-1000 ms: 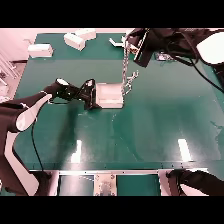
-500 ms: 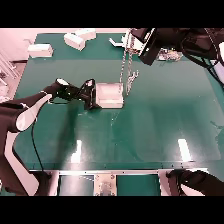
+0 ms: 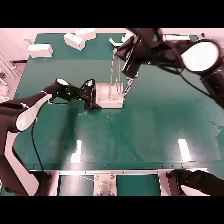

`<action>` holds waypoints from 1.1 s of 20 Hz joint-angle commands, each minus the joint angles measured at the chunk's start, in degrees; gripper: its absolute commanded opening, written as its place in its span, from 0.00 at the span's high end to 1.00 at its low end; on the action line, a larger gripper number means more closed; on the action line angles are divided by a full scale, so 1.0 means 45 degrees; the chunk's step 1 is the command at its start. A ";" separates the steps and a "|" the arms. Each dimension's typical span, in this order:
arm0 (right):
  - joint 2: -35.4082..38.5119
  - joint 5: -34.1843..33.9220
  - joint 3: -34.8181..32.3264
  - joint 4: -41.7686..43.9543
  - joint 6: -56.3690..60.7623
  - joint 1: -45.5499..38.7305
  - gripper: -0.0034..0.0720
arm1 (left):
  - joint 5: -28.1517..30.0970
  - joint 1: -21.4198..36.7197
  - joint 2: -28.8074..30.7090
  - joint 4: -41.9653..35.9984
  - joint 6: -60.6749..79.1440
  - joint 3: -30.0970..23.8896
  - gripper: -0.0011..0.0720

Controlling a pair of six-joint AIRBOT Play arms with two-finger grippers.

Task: Fold the box and place the chain.

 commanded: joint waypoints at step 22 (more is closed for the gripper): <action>-0.3400 0.2025 -0.1200 0.0364 -0.2793 -0.2414 0.28 | -0.0005 0.0005 0.0000 0.0005 0.0000 0.0010 0.32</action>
